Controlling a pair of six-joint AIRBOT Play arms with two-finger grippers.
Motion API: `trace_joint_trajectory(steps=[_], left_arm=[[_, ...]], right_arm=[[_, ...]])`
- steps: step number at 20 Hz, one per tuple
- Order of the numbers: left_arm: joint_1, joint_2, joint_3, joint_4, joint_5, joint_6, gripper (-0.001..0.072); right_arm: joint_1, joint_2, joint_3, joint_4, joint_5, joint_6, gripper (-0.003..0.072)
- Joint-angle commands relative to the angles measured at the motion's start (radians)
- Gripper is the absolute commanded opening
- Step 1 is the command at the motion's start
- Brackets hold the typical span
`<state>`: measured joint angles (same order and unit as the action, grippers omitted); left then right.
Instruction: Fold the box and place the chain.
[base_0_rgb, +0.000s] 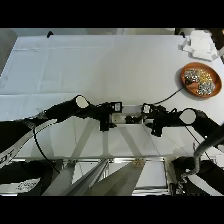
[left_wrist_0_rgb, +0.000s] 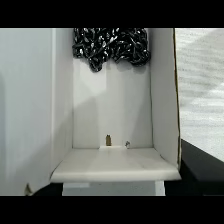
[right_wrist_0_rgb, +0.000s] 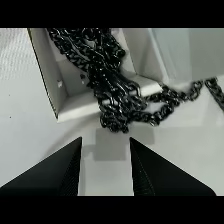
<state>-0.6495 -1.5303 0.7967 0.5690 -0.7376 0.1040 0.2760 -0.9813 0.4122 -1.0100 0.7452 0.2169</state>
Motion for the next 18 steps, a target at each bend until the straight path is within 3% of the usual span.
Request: trace_joint_trajectory(steps=[1,7,10,13,18], left_arm=[[0.000,0.000,0.000,0.000,0.000,0.000,0.0434],[0.000,0.000,0.000,0.000,0.000,0.000,0.0434],[0.000,0.000,0.000,0.000,0.000,0.000,0.0434],[0.000,0.000,0.000,0.000,0.000,0.000,0.0434],[0.000,0.000,0.000,0.000,0.000,0.000,0.0434]], right_arm=[[0.013,-0.064,-0.002,0.084,-0.100,-0.082,0.0349],[0.013,-0.071,-0.002,0.266,-0.125,-0.247,0.0329],[0.013,-0.071,-0.002,0.248,-0.124,-0.248,0.0226],[0.013,-0.070,-0.002,0.245,-0.103,-0.248,0.0076],[0.012,-0.066,-0.002,0.174,-0.103,-0.206,0.0020]])
